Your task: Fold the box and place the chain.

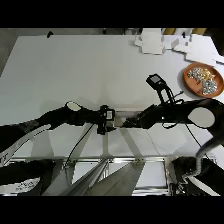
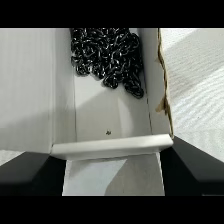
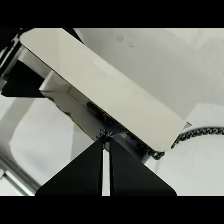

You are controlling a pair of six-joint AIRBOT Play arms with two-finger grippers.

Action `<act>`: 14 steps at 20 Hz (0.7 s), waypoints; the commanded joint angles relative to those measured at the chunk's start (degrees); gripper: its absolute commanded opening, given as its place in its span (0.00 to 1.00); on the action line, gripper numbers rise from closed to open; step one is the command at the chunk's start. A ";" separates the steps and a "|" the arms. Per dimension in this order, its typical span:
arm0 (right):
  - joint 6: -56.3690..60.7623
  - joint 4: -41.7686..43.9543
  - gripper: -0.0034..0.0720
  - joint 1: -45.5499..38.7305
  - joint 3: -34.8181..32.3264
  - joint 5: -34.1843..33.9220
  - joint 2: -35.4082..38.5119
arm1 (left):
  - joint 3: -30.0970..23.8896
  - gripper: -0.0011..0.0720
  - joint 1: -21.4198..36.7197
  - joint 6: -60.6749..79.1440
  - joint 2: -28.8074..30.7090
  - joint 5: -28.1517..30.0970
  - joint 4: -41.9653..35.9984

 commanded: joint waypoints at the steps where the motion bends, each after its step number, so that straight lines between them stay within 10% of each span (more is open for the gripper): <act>1: -1.11 0.07 0.07 0.07 -0.90 -0.46 -2.40 | 0.04 0.31 0.00 0.02 0.04 0.02 0.00; 3: -1.09 0.11 0.08 0.07 -1.09 -0.59 -3.10 | 0.04 0.31 0.00 0.02 0.04 0.00 0.00; 7: -1.09 1.05 0.48 0.04 -1.01 -0.02 -3.13 | 0.04 0.31 0.00 0.02 0.04 0.02 0.00; 14: -1.14 -5.38 0.47 -0.02 11.28 2.54 -3.13 | 0.04 0.31 0.00 0.02 0.04 0.02 0.00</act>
